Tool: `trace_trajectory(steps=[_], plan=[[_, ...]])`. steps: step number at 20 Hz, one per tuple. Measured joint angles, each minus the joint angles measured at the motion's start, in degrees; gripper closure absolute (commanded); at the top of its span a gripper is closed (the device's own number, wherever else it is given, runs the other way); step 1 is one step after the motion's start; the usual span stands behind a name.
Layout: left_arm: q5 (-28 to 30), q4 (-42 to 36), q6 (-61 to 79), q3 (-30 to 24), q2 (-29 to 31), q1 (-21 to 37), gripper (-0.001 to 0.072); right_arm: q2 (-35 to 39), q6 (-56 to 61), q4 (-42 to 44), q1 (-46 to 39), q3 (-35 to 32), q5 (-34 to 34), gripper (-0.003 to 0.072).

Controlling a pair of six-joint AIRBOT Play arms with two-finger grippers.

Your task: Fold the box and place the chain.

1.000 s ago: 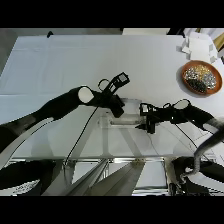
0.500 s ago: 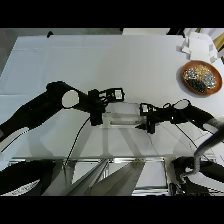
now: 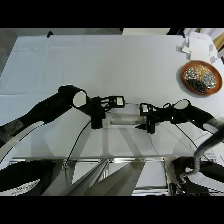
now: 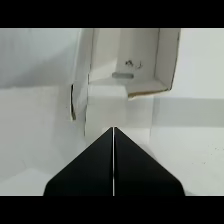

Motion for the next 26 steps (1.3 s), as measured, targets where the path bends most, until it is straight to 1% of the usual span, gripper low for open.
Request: trace_trajectory(steps=[2, 6, 7, 9, 10, 12, 13, 15, 16, 22, 24, 25, 26], plan=[[0.39, 0.13, 0.2, -1.46, -0.31, 1.42, 0.07, 0.0, 0.0, 0.02, 0.0, 0.0, 0.0, 0.0287], [3.26, 0.24, 2.1, -4.83, -0.57, 3.67, 0.0698, 0.0, 0.0, 0.0, 0.0, 0.0, 0.0, 0.0287], [3.89, 0.13, 3.41, -5.42, -0.57, 3.98, 0.0671, 0.0, 0.0, 0.02, 0.0, 0.0, 0.0, 0.0287], [5.07, -0.74, 6.29, -6.08, -0.59, 4.33, 0.0462, 0.0, 0.0, 0.0, 0.0, 0.0, 0.0, 0.0287], [5.79, -1.27, 8.39, -6.29, -0.59, 4.46, 0.0429, 0.0, 0.0, 0.02, 0.0, 0.0, 0.02, 0.0287], [7.37, -2.93, 12.85, -6.56, -0.59, 4.52, 0.0427, 0.0, 0.0, 0.02, 0.0, 0.0, 0.0, 0.0287], [8.17, -3.93, 15.04, -6.62, -0.59, 4.52, 0.0411, 0.0, 0.0, 0.02, 0.0, 0.0, 0.02, 0.0287], [9.88, -5.99, 19.37, -6.73, -0.59, 4.52, 0.0245, 0.0, 0.0, 0.02, 0.0, 0.0, 0.0, 0.0287], [10.69, -6.99, 21.03, -6.75, -0.59, 4.52, 0.0215, 0.0, 0.0, 0.02, 0.0, 0.0, 0.02, 0.0287], [13.57, -10.12, 25.38, -6.8, -0.74, 4.52, 0.0219, 0.0, 0.0, 0.0, 0.0, 0.0, 0.0, 0.0287], [13.64, -10.54, 25.73, -6.8, -0.76, 4.31, 0.0255, 0.0, 0.0, 0.0, 0.0, 0.0, 0.02, 0.0287], [13.42, -10.78, 25.86, -6.8, -0.79, 4.07, 0.0294, 0.0, 0.0, 0.02, 0.0, 0.0, 0.02, 0.0287], [13.11, -10.91, 25.92, -6.8, -0.83, 3.87, 0.0299, 0.0, 0.0, 0.0, 0.0, 0.0, 0.02, 0.0287]])
